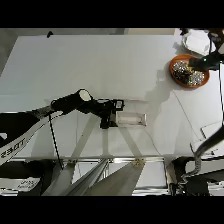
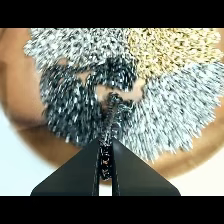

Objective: Fold the box and place the chain.

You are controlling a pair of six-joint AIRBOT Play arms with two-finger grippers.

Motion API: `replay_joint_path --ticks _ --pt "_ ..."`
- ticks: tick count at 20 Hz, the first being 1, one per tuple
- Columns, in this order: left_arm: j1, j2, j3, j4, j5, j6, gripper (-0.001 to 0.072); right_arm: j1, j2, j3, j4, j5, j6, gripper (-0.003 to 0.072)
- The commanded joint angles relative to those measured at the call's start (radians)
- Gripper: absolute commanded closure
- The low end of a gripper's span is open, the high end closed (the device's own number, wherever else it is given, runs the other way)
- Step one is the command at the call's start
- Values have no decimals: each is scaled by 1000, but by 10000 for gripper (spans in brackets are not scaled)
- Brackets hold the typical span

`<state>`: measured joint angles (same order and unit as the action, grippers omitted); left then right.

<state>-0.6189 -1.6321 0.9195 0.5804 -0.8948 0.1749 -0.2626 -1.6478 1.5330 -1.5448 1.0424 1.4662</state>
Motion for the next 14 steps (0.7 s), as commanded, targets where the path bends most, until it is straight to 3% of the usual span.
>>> replay_joint_path --ticks 1,6,14 --pt "0 0 1 0 0 0 371 0 99 0 -3 127 -78 669" --pt "0 0 1 0 0 0 371 0 278 0 67 259 -141 669" --pt "0 0 1 0 0 0 371 0 564 0 370 555 -193 670"
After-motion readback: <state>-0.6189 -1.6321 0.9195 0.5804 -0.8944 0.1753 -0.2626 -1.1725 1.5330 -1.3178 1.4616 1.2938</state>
